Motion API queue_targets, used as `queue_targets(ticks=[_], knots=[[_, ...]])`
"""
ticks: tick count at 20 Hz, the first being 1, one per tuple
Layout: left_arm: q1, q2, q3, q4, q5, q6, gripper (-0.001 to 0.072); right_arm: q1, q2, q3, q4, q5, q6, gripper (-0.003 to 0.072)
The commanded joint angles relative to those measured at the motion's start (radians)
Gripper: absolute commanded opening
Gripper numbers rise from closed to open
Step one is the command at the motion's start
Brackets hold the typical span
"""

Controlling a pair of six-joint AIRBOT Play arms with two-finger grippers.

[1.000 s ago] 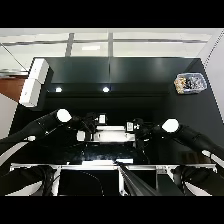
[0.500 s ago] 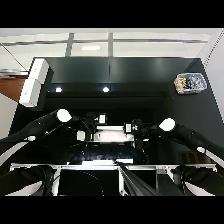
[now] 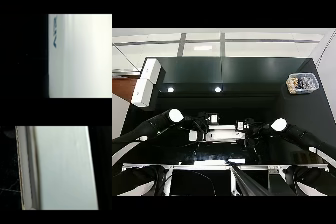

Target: Fold the box and place the chain.

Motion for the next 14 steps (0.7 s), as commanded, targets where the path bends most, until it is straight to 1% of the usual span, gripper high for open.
queue_targets(ticks=[1,2,4,5,6,8,11,13,14], knots=[[0.0,0.0,0.0,0.0,-0.003,0.0,0.0041,0.0,0.0,0.0,-0.005,-0.003,0.004,0.0532],[0.0,0.002,0.0,0.0,-0.003,0.0,0.0155,0.0,0.0,0.0,-0.005,-0.003,0.004,0.0532],[0.001,0.023,0.008,0.035,-0.011,-0.005,0.0456,0.0,0.0,0.0,-0.004,-0.003,0.004,0.0532],[0.001,0.045,0.011,0.068,-0.01,-0.038,0.052,0.0,0.0,0.0,-0.005,-0.003,0.004,0.0532],[0.001,0.07,0.014,0.106,-0.009,-0.085,0.0528,0.0,0.0,0.0,-0.005,-0.003,0.004,0.0532],[0.001,0.132,0.016,0.208,-0.01,-0.233,0.065,0.0,0.0,0.0,-0.004,-0.003,0.005,0.0532],[0.001,0.253,0.016,0.357,-0.034,-0.47,0.0651,0.0,0.0,0.0,-0.004,-0.003,0.005,0.0532],[0.001,0.342,0.016,0.418,-0.093,-0.598,0.0639,0.0,0.0,0.0,-0.004,-0.003,0.005,0.0532],[0.001,0.382,0.016,0.437,-0.13,-0.667,0.0616,0.0,0.0,0.0,-0.004,-0.003,0.005,0.0532]])
